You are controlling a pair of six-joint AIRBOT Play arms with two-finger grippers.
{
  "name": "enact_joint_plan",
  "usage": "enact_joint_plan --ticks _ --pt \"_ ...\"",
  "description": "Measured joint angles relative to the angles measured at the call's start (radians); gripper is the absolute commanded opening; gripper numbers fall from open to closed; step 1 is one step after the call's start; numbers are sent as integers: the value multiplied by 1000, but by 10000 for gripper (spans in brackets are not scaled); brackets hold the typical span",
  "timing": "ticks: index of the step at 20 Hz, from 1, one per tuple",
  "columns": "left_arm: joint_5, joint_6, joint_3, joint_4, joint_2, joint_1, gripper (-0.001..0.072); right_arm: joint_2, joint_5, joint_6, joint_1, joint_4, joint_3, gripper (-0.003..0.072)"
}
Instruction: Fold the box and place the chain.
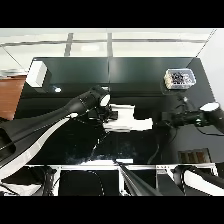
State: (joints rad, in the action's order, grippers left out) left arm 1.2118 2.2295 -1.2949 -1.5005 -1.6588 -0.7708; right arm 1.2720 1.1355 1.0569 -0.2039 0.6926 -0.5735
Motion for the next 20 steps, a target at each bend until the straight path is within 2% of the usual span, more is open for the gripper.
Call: enact_joint_plan --ticks 3,4,5,6,12,20 --pt "0 0 0 0 0 0 24 70 -19 -46 121 -73 -1 17" --pt "1 0 0 0 0 0 23 82 -27 -67 154 -94 -14 111" --pt "1 0 0 -1 0 0 23 91 -27 -85 184 -106 -34 404" --pt "1 0 0 -1 0 0 23 98 -22 -96 207 -114 -60 550" --pt "0 1 0 -2 0 0 24 113 41 -92 297 -139 -176 562" --pt "-3 0 0 -2 0 0 23 114 46 -5 351 -141 -213 543"
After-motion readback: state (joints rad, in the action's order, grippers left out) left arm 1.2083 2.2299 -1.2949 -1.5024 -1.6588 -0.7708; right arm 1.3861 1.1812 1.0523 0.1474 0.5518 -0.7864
